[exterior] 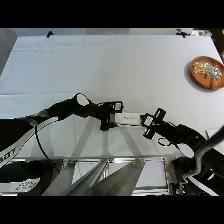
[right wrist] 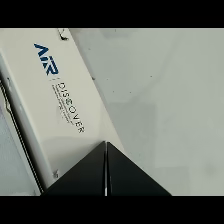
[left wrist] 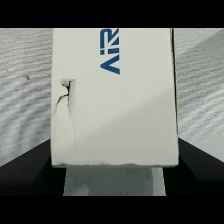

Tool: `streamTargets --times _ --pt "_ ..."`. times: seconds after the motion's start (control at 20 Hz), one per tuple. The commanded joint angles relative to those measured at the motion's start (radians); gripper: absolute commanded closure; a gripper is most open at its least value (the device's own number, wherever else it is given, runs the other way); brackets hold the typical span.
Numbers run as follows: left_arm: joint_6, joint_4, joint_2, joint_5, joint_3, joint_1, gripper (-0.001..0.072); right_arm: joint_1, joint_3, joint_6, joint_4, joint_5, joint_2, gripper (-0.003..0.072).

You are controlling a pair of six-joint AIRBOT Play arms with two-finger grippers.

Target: Fold the box and place the chain.

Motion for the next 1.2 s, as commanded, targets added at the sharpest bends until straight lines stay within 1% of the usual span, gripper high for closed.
streamTargets --times 0.0,0.2,0.35,0.5,0.75,0.85,1.0,1.15 --pt "-0.001 0.000 0.001 0.000 0.001 0.001 0.0264 0.049 -0.014 -0.001 -0.022 -0.036 0.000 0.0675" --pt "-0.001 0.000 0.001 0.000 0.001 0.001 0.0264 0.054 -0.014 0.000 -0.035 -0.246 0.000 0.0674" --pt "-0.001 0.000 0.001 0.000 0.001 0.001 0.0264 0.054 -0.014 0.006 -0.033 -0.328 0.000 0.0674" --pt "-0.001 0.000 0.001 0.000 0.001 0.001 0.0264 0.061 -0.014 0.116 -0.030 -0.317 0.000 0.0676" --pt "-0.001 0.000 0.001 -0.001 0.001 0.001 0.0264 0.186 -0.014 0.123 -0.031 -0.259 0.000 0.0677" --pt "-0.001 0.000 0.001 0.000 0.001 0.001 0.0264 0.217 -0.014 0.124 -0.031 -0.216 -0.006 0.0677" --pt "-0.001 0.000 0.001 0.000 0.001 0.001 0.0264 0.218 -0.014 0.124 -0.031 -0.149 -0.048 0.0677" --pt "-0.001 0.000 0.001 0.000 0.001 0.001 0.0264 0.218 -0.014 0.124 -0.030 -0.153 -0.106 0.0677"
